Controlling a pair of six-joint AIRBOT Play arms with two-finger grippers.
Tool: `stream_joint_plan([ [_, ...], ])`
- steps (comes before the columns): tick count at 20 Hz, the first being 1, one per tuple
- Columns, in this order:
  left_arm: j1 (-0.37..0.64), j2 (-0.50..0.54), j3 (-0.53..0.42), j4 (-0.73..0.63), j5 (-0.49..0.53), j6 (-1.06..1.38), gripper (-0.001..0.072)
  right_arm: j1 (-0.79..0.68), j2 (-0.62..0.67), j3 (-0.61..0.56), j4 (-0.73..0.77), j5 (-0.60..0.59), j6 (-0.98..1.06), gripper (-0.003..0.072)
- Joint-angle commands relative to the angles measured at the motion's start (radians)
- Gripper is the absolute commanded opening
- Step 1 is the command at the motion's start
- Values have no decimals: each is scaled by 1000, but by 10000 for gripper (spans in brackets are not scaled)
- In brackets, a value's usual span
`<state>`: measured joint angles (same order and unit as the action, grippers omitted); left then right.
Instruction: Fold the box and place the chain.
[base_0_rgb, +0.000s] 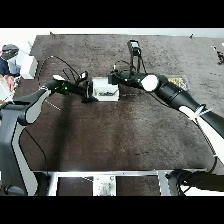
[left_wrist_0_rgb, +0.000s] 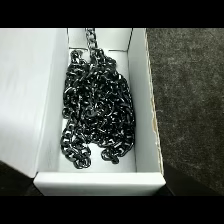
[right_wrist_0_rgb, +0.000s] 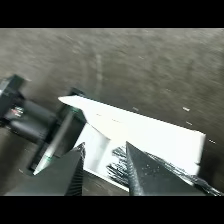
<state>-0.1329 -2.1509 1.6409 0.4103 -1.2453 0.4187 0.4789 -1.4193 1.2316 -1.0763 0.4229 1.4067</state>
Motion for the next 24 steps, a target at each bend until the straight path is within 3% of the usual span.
stream_joint_plan([
  [1,1,0,0,0,0,0,409,-83,50,-12,-82,137,2,298],
  [5,1,0,0,0,0,0,409,-282,96,-151,-103,139,44,299],
  [9,1,0,0,0,0,0,409,-489,39,-285,-101,90,129,329],
  [10,1,0,0,0,0,0,409,-518,11,-290,-102,76,139,438],
  [16,1,0,0,0,0,0,409,-549,-139,-271,-20,-97,139,412],
  [19,1,0,0,0,0,0,409,-538,-211,-202,7,-120,133,412],
  [20,1,0,0,0,0,0,409,-530,-232,-176,7,-121,132,399],
  [21,1,0,0,0,0,0,409,-517,-247,-151,7,-122,132,260],
  [24,1,-1,0,0,0,0,409,-487,-264,-121,7,-124,132,165],
])
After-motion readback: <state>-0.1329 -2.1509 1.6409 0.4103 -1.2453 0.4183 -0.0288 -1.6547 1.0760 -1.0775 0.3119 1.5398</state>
